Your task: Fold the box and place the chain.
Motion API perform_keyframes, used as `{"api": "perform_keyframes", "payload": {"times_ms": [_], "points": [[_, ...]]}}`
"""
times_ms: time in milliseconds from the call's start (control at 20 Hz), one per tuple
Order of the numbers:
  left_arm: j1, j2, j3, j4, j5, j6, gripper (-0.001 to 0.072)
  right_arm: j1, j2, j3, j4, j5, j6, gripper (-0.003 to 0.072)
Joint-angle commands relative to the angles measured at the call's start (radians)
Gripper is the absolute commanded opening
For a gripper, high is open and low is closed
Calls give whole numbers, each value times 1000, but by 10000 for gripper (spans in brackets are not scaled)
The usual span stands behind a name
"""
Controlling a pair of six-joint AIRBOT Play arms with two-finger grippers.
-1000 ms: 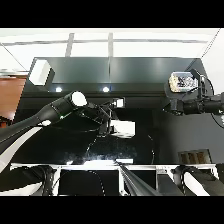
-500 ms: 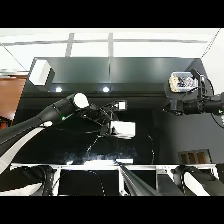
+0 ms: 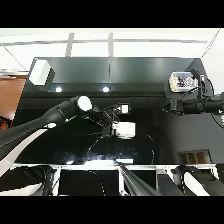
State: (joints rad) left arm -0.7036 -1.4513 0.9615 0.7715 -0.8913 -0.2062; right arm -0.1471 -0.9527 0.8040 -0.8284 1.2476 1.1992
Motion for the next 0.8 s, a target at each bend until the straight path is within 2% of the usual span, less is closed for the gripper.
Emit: {"api": "perform_keyframes", "payload": {"times_ms": [0, 350, 400, 500, 600, 700, 750], "points": [[-44, -35, 1, 14, 48, -13, 712, 0, 0, 1, 0, 1, 1, 12], [-101, -52, 1, 117, 158, -116, 698, 0, 0, 1, 0, -3, 1, 12], [-103, -52, 2, 118, 159, -116, 649, 0, 0, 1, 0, -3, 1, 12], [-98, -43, 2, 131, 143, -117, 291, 0, 0, 1, 0, -2, 1, 12], [-72, -16, 2, 170, 126, -212, 274, 0, 0, 1, 1, -2, 2, 12], [-14, 30, 2, 277, 88, -399, 259, 0, 0, 1, 1, 1, 1, 12], [32, 57, 2, 356, 51, -496, 227, 0, 0, 1, 0, 2, 1, 12]]}}
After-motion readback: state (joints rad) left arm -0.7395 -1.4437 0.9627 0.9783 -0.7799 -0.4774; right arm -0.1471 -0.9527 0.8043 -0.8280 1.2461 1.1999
